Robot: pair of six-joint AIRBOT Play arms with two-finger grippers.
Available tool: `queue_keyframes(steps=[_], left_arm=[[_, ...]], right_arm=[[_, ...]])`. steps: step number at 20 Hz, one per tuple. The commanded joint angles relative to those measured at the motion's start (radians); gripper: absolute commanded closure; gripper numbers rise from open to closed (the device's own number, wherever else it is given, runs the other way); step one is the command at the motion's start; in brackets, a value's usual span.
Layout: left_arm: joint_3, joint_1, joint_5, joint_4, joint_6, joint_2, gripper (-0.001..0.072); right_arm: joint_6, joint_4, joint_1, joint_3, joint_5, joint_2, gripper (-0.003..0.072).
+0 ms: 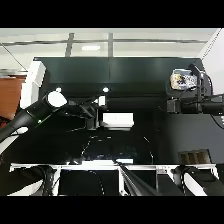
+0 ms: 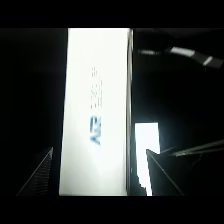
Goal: Fold the box and place the chain.
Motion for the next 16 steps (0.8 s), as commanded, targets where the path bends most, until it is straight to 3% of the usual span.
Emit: queue_keyframes(steps=[1,6,13,16], left_arm=[[0.117,-0.05,-0.022,0.024,-0.114,-0.083,-0.0004],[0.193,-0.067,-0.012,0.027,-0.145,-0.238,-0.0005],[0.197,-0.075,-0.094,0.103,-0.207,-0.253,-0.0005],[0.197,-0.102,-0.073,0.111,-0.206,-0.253,-0.0005]], right_arm=[[0.002,-0.011,-0.01,0.0,-0.029,0.005,0.0666],[0.002,-0.015,-0.01,0.0,-0.022,0.005,0.0666],[0.002,-0.033,-0.01,0.0,-0.03,0.005,0.0666],[0.002,-0.037,-0.01,0.0,-0.031,0.005,0.0666]])
